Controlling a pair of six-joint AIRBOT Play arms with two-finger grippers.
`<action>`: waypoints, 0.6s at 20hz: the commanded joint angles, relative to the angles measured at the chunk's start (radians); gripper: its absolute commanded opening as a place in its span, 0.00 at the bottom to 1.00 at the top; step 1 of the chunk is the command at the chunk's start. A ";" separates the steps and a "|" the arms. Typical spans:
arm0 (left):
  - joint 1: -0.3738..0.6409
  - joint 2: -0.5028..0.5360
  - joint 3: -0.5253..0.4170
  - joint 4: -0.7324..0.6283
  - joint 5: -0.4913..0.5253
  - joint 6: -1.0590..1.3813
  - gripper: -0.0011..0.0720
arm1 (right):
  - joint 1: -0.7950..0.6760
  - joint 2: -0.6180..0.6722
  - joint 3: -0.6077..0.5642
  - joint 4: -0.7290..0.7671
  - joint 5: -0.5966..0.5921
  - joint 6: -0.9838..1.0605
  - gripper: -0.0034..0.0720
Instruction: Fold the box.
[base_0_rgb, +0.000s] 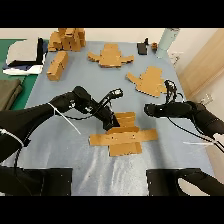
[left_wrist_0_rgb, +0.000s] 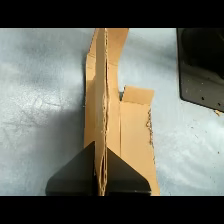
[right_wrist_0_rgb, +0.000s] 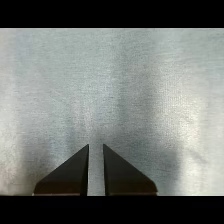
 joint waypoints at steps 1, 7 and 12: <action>-0.027 0.014 -0.009 0.020 0.006 0.022 0.03 | 0.001 -0.001 0.000 0.000 0.002 0.000 0.23; -0.038 0.060 -0.009 0.214 0.035 -0.122 0.03 | 0.001 -0.001 0.000 0.000 0.008 0.000 0.23; -0.059 0.058 -0.010 0.224 0.026 -0.138 0.03 | 0.001 -0.001 0.000 0.001 0.016 0.000 0.23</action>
